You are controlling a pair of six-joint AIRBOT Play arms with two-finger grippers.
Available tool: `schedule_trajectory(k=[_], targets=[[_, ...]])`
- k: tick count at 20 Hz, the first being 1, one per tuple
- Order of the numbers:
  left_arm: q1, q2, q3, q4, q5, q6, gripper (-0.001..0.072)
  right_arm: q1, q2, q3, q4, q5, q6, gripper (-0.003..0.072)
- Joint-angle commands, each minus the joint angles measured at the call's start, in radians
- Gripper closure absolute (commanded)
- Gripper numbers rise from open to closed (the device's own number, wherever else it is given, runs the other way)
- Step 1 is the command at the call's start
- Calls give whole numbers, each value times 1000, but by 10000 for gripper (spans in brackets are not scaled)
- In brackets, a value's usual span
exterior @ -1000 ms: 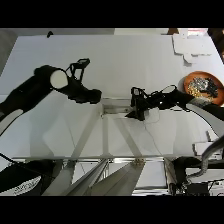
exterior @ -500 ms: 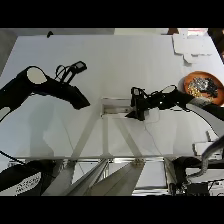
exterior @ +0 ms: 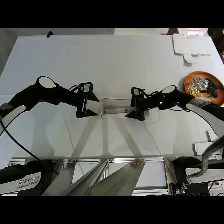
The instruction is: Fold the box and place the chain.
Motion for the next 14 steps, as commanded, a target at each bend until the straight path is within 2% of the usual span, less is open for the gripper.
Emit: schedule_trajectory(k=[1, 10, 14], targets=[[-2, -58, -3, -49, 1, 137, 4, 0, 0, 0, 0, 0, 0, 288], [-2, -92, -3, -63, 15, 151, 4, 0, 0, 0, 0, 0, 0, 288], [-6, -108, -3, -159, 17, 147, 5, 0, 0, 0, 0, 0, 0, 288]])
